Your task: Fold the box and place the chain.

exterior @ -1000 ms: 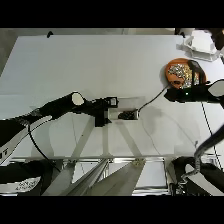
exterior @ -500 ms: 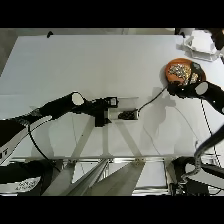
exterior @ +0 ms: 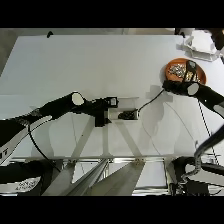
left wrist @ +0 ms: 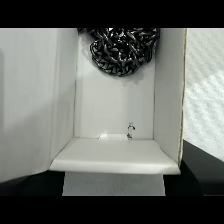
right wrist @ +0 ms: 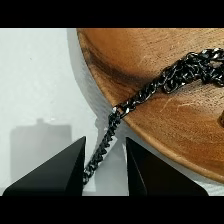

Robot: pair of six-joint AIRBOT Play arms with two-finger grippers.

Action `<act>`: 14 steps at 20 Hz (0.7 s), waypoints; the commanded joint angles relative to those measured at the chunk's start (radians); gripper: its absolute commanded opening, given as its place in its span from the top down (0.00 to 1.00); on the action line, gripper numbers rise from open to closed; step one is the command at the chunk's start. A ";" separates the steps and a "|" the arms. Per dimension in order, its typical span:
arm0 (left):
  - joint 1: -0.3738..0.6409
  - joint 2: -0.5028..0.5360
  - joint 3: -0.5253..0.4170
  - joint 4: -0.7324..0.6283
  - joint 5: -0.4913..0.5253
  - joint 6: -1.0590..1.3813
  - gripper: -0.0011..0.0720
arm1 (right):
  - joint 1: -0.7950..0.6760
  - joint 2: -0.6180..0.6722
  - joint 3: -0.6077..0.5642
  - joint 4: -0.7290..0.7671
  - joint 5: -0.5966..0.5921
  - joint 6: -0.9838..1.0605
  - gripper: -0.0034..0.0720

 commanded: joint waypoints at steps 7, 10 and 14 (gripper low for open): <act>0.000 0.001 0.000 0.000 0.000 0.000 0.61 | 0.004 -0.074 0.001 0.080 -0.050 0.007 0.88; 0.000 0.001 0.000 0.000 0.000 0.000 0.61 | 0.006 -0.063 0.001 0.080 -0.065 0.006 0.93; 0.000 0.001 0.000 0.000 0.000 0.000 0.61 | 0.022 0.056 0.001 0.080 -0.045 -0.003 0.93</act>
